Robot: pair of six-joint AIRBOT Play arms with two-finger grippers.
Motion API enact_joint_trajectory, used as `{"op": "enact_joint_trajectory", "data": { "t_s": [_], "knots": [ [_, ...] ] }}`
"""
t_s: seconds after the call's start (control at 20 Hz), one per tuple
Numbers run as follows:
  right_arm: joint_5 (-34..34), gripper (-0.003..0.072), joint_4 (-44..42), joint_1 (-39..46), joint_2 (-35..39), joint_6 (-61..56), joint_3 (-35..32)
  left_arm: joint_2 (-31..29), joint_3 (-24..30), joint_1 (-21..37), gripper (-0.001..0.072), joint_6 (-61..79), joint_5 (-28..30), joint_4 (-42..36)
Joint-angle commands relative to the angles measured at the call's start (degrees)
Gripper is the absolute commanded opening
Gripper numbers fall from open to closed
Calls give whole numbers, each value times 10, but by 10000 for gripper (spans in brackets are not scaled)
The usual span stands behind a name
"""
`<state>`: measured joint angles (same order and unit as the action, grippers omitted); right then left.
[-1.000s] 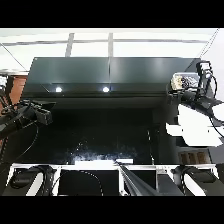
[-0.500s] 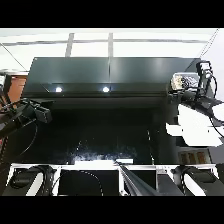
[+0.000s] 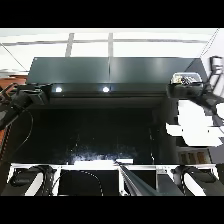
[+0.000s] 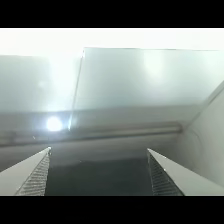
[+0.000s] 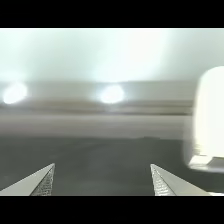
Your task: Fold the box and place the chain.
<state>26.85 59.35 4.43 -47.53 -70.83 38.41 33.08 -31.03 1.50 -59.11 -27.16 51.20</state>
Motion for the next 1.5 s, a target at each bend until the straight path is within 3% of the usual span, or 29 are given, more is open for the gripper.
{"op": "enact_joint_trajectory", "data": {
  "t_s": [0.0, 0.1, 0.25, 0.35, 0.5, 0.6, 0.65, 0.7, 0.75, 1.3, 1.4, 1.45],
  "knots": [
    [-13, 720, 227, 152, -18, -250, 39, 39, -17, 0, 707, 2, -60, -18],
    [14, 720, 310, 303, -52, -315, 74, 41, -21, 0, 707, 2, -65, -17],
    [195, 720, 293, 513, -139, -314, 151, 42, -21, 0, 707, 2, -56, -17],
    [269, 720, 214, 607, -201, -200, 197, 42, -21, 0, 707, 5, -63, -17],
    [394, 720, 21, 682, -314, 52, 276, 42, -21, 0, 707, 6, -65, -6],
    [534, 720, -55, 698, -406, 157, 343, 42, -21, 0, 707, 7, -64, -5],
    [584, 720, -53, 697, -448, 158, 375, 42, -21, 0, 706, 7, -64, -5],
    [624, 645, -55, 693, -487, 157, 402, 42, -21, 0, 707, 7, -64, -5],
    [649, 616, -56, 685, -511, 162, 418, 42, -21, 0, 707, 6, -64, -5],
    [672, 609, 40, 584, -547, 242, 427, 42, -21, 0, 706, 9, -63, -5],
    [674, 490, 50, 580, -547, 236, 427, 42, -21, 0, 706, 17, -63, -5],
    [674, 490, 49, 579, -547, 232, 423, 42, -21, 0, 706, 22, -63, -5]
  ]
}}
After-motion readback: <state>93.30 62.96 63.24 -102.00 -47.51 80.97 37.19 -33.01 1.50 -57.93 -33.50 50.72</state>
